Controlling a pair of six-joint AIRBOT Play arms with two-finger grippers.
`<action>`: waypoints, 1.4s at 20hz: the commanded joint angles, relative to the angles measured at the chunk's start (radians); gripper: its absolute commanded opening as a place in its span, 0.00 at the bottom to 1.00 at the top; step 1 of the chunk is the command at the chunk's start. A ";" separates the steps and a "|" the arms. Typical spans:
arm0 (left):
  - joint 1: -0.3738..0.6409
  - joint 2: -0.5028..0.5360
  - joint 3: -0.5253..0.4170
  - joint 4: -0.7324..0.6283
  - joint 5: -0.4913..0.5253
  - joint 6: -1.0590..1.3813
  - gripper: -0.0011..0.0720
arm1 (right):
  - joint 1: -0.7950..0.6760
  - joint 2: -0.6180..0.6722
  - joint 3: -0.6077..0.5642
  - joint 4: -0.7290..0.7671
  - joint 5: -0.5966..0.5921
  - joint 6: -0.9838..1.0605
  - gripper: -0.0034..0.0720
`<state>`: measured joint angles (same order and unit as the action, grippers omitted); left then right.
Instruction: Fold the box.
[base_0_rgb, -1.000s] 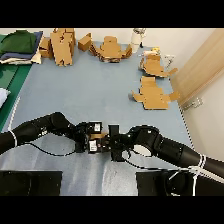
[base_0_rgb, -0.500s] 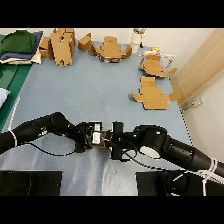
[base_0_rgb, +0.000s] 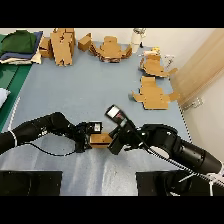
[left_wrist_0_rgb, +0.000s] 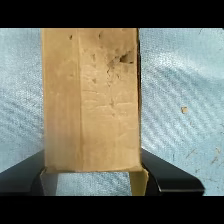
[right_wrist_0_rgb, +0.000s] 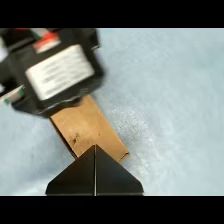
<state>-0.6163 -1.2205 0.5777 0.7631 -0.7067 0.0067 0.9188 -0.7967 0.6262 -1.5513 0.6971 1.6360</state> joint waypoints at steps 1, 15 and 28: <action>0.000 0.000 0.000 0.000 -0.001 0.000 0.50 | -0.025 0.084 -0.086 0.041 -0.136 0.478 0.05; 0.000 0.000 0.000 0.000 -0.003 0.000 0.50 | 0.047 0.018 -0.335 0.396 -0.588 0.649 0.05; 0.000 0.000 0.000 0.000 -0.003 0.000 0.50 | 0.049 -0.011 -0.335 0.388 -0.554 0.649 0.05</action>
<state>-0.6163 -1.2205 0.5777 0.7628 -0.7094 0.0063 0.9668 -0.8051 0.2920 -1.1610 0.1318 2.2856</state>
